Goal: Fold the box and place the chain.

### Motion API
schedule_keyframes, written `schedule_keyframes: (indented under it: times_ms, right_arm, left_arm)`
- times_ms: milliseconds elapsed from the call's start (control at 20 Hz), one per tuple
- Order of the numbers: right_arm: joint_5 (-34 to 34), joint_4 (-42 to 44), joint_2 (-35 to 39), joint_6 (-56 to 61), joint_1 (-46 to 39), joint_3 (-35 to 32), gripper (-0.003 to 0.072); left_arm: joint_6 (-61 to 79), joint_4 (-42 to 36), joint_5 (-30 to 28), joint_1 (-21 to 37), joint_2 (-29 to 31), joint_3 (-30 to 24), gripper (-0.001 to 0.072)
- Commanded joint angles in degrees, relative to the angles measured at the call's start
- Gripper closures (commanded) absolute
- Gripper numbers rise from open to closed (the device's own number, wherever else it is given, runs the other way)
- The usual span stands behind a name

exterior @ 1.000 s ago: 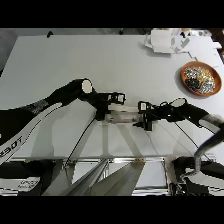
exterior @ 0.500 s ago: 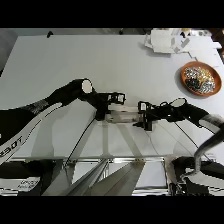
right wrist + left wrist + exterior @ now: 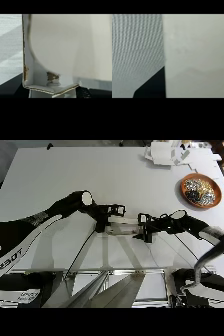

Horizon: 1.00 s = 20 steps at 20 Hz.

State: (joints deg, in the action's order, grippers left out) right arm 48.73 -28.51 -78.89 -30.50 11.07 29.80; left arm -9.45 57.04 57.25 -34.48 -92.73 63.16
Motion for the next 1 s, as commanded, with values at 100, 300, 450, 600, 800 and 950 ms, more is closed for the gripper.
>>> schedule_keyframes:
  times_ms: [100,300,450,600,800,950]
  right_arm:
    - [0.00,0.02,-0.04,0.02,0.04,-0.04,0.0285]
    - [0.00,0.02,-0.02,0.02,0.04,-0.04,0.0285]
    - [-0.02,0.02,-0.04,0.02,0.04,-0.04,0.0285]
    - [0.00,0.02,-0.02,0.02,0.04,-0.04,0.0285]
    - [-0.02,0.02,-0.02,0.02,0.04,-0.04,0.0285]
    - [-0.02,0.02,-0.02,0.02,0.04,-0.04,0.0285]
  left_arm:
    - [0.42,-0.22,-0.02,-0.02,0.02,0.07,0.0699]
    - [0.39,0.85,0.70,-0.02,0.09,0.04,0.0399]
    - [-0.11,3.93,2.91,0.31,0.85,0.07,0.0154]
    - [-2.69,5.25,5.31,1.79,3.80,0.07,0.0154]
    - [-9.46,11.08,14.14,2.84,10.14,0.04,0.0533]
    - [-14.53,14.21,22.36,1.70,15.43,0.04,0.0709]
